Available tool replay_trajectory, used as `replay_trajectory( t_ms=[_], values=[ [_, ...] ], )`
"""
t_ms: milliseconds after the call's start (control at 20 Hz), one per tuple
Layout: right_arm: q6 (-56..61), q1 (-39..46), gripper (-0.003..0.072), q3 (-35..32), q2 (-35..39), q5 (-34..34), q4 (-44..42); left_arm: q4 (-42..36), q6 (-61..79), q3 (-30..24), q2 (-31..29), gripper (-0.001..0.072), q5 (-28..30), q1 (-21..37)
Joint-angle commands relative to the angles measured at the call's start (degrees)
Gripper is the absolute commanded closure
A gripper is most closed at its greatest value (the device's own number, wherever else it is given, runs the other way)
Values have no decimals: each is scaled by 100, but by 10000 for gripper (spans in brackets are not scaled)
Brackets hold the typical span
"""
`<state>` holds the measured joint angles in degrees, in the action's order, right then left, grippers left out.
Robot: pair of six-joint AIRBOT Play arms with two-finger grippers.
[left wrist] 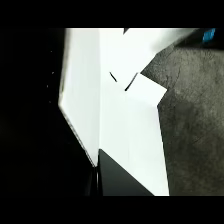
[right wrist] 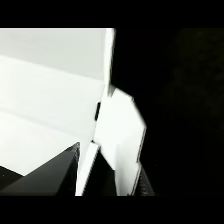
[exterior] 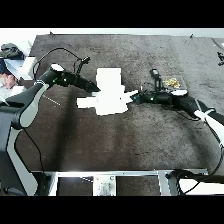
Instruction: Fold the box and place the chain.
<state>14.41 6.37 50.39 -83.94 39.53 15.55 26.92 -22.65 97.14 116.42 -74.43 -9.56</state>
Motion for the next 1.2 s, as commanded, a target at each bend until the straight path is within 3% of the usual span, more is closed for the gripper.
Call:
replay_trajectory(
  t_ms=[0, 350, 450, 600, 900, 1150],
  values=[
    [-114, 426, 312, 59, 358, 35, 0, 17, 999, 4, 0, 698, 11, 2],
    [-116, 629, 313, 66, 501, 212, 2, 195, 2951, -79, -37, 706, -35, 4],
    [-116, 590, 313, 66, 501, 208, 2, 46, 3630, -374, -129, 706, 50, 15],
    [-116, 577, 313, 66, 501, 208, 2, -225, 4496, -1021, -376, 706, 632, 15],
    [-225, 540, 311, 66, 501, 433, 7, -256, 4940, -1270, -398, 703, 782, 15],
    [-1259, 251, 303, 61, 501, 824, 214, -251, 5128, -1270, -396, 700, 898, 13]
  ],
)
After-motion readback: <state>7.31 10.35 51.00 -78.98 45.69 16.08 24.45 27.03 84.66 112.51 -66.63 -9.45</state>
